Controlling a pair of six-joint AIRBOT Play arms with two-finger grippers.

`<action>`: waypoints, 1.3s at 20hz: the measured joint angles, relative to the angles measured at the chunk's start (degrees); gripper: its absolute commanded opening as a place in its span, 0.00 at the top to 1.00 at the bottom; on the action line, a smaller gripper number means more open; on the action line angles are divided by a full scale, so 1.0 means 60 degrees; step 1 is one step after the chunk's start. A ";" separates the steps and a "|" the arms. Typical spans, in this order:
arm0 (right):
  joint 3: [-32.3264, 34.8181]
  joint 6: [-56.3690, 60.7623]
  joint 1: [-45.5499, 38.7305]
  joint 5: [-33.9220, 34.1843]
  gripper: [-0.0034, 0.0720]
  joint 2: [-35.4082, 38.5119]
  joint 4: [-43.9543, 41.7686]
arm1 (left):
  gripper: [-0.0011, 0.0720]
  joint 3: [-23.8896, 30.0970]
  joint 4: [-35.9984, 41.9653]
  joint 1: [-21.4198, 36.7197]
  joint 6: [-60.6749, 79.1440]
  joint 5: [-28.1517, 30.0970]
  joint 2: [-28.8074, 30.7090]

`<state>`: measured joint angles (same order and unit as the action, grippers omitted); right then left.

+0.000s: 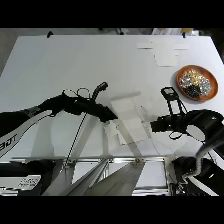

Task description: Fold the box and place the chain.

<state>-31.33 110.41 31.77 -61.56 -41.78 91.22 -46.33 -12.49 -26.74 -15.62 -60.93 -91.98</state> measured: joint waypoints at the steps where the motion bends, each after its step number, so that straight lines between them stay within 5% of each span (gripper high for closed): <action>1: 0.0000 -0.0004 0.0004 -0.0007 0.93 0.0000 -0.0004 | 0.98 0.0000 -0.0022 -0.0004 0.0259 0.0000 -0.0007; 3: 0.0000 0.0000 0.0004 -0.0007 0.92 0.0000 -0.0011 | 0.98 -0.0004 -0.0168 -0.0004 0.0845 0.0004 -0.0015; 9: -0.0463 -0.0448 0.0000 0.0066 0.41 0.0011 -0.0321 | 0.98 -0.0084 -0.0769 -0.0004 0.2514 0.0222 0.0667; 16: -0.1723 -0.2167 0.0000 -0.0739 0.39 0.0095 -0.0335 | 0.98 -0.0120 -0.2269 -0.0211 0.3118 0.0637 0.1679; 26: -0.1927 -0.3126 0.0000 -0.1330 0.39 0.0146 0.0270 | 0.98 -0.0120 -0.2448 -0.0965 0.4022 0.2193 0.1147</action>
